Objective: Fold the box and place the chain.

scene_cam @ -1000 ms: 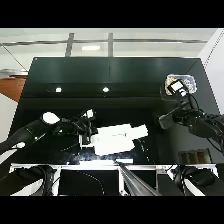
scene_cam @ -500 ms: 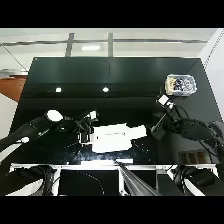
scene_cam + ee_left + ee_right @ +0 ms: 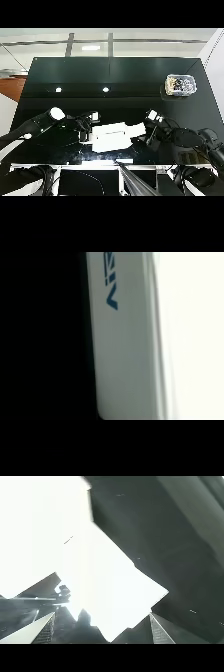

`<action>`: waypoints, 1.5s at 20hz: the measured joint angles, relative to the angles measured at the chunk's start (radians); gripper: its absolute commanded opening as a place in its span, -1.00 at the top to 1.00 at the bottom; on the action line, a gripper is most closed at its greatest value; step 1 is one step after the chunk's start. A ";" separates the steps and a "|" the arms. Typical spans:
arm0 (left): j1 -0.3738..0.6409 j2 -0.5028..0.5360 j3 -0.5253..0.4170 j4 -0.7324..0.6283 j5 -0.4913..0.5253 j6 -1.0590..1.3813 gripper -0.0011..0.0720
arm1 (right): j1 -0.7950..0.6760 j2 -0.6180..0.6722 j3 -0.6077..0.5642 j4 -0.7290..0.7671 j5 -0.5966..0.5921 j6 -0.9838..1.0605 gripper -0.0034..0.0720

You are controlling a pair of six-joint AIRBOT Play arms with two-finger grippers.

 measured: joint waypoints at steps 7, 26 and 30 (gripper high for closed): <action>-0.002 -0.005 0.022 0.017 -0.014 -0.002 0.89 | 0.120 0.000 -0.048 -0.003 0.108 -0.079 -0.93; -0.002 -0.031 0.056 0.066 -0.093 -0.026 0.89 | 0.142 -0.009 0.013 -0.037 0.079 -0.219 -0.92; -0.002 -0.031 0.056 0.066 -0.094 -0.026 0.89 | 0.183 -0.029 -0.006 0.000 0.083 -0.256 -0.53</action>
